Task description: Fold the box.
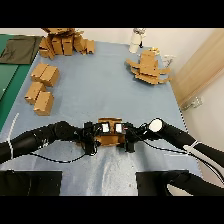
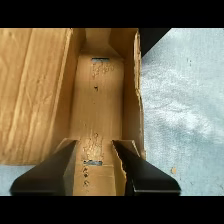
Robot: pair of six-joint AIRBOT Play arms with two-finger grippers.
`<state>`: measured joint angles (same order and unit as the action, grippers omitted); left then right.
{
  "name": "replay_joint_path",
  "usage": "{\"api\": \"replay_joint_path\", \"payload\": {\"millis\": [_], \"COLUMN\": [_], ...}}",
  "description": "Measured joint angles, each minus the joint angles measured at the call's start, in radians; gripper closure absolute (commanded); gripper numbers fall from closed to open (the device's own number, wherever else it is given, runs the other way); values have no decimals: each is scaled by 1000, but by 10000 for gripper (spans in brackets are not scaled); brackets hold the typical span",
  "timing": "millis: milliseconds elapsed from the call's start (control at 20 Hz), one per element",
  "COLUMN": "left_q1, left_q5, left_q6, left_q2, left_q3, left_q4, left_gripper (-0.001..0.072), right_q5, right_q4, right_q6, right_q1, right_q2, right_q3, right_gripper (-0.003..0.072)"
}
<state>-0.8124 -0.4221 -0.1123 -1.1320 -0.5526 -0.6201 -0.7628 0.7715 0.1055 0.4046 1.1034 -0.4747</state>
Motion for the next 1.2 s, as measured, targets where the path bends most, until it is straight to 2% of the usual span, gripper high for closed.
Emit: {"api": "replay_joint_path", "payload": {"millis": [50, 100, 300, 350, 400, 450, 500, 650, 750, 900, 1050, 1200], "left_q1": [0, 0, 0, 0, 0, 0, 0, 0, 14, 71, 159, 243], "left_q5": [1, 3, 9, 11, 13, 18, 22, 15, 6, -46, -148, -241], "left_q6": [0, 0, -4, -6, -8, -9, -10, -67, -182, -492, -890, -1241], "left_q2": [0, 0, 0, 0, 0, 0, 0, 13, 39, 105, 199, 271], "left_q3": [0, 0, 0, 0, 0, 0, 0, 0, 0, 0, 0, 6], "left_q4": [0, 2, 1, 1, 2, 1, 1, -25, -94, -321, -553, -694], "left_gripper": [178, 155, 155, 188, 369, 667, 697, 698, 698, 699, 698, 698], "right_q5": [0, 0, 0, 0, 0, 0, 0, 0, 0, 0, 0, 0], "right_q4": [0, 0, 0, 0, 0, 0, 0, 0, 0, 0, 0, 0], "right_q6": [0, 0, 0, -1, -1, -1, -1, -1, -1, -1, -1, -1], "right_q1": [0, 0, 0, 0, 0, 0, 0, 0, 0, 0, 0, 0], "right_q2": [0, 0, 0, 0, 0, 0, 0, 0, 0, 0, 0, 0], "right_q3": [0, 0, 0, 0, 0, 0, 0, 0, 0, 0, 0, 0], "right_gripper": [188, 189, 189, 189, 189, 189, 189, 189, 188, 189, 189, 189]}}
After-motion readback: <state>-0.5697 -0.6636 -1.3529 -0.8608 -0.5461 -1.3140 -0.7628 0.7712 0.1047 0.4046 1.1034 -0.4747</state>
